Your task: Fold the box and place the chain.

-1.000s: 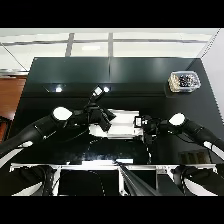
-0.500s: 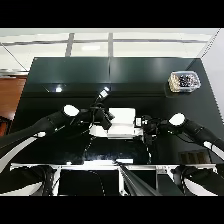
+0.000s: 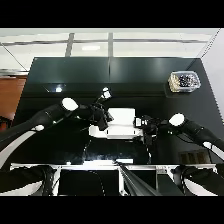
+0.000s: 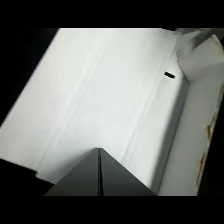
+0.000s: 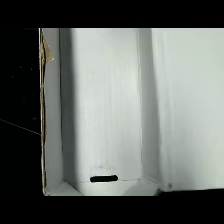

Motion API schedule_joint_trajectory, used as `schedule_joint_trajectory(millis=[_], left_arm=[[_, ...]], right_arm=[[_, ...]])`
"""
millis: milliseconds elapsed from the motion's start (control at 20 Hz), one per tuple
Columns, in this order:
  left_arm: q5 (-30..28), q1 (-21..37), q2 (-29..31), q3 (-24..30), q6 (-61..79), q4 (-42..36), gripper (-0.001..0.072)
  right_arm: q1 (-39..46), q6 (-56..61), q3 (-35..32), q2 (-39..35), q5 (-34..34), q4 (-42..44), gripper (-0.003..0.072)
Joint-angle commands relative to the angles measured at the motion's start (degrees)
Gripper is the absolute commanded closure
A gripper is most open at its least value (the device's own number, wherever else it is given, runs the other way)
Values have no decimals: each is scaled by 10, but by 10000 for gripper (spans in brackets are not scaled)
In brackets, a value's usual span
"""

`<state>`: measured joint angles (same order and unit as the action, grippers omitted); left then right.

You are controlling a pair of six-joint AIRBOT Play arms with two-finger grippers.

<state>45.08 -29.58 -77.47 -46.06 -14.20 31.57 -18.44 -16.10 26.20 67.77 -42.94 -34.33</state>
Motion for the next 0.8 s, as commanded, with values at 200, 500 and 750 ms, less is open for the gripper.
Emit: schedule_joint_trajectory(millis=[200, 500, 750], left_arm=[[189, 75, 126, 19, -104, 156, 683], [38, 17, 164, 124, -21, 156, -4], [-112, -47, 145, 128, 36, 161, 32]], right_arm=[[0, 0, 0, 0, 1, 0, 492], [0, 0, 0, 0, 1, 0, 491], [0, 0, 0, 0, 1, 0, 491]])
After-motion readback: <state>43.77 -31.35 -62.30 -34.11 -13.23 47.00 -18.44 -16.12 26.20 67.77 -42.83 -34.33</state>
